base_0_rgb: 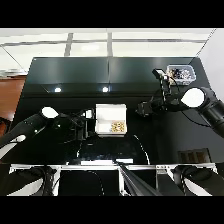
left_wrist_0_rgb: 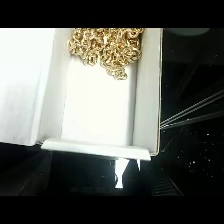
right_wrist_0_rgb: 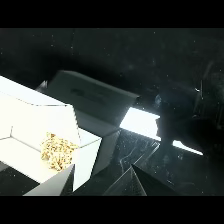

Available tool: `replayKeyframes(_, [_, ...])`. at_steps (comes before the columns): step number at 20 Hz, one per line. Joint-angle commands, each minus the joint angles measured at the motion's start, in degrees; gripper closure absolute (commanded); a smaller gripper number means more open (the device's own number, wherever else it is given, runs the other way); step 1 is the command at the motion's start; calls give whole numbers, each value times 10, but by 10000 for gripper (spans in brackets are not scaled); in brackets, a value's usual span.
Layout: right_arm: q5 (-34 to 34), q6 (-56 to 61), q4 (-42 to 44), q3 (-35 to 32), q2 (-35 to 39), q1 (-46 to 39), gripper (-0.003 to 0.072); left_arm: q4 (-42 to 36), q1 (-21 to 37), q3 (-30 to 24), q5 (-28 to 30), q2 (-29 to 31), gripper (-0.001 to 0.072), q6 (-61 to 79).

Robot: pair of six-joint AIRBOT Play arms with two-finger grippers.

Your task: Fold the box and place the chain.

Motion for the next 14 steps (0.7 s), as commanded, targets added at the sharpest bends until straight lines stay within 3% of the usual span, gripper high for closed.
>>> replayKeyframes(1, [-1, 0, 0, 0, 0, 0, 273, -2, -7, 2, 7, -4, -4, 1])
replayKeyframes(7, [-16, 0, 0, 0, -1, 0, 273, -5, -22, 8, 10, -12, -4, 13])
replayKeyframes(14, [-29, 0, 0, 0, -1, 0, 273, -18, -54, 9, 75, -14, -2, 12])
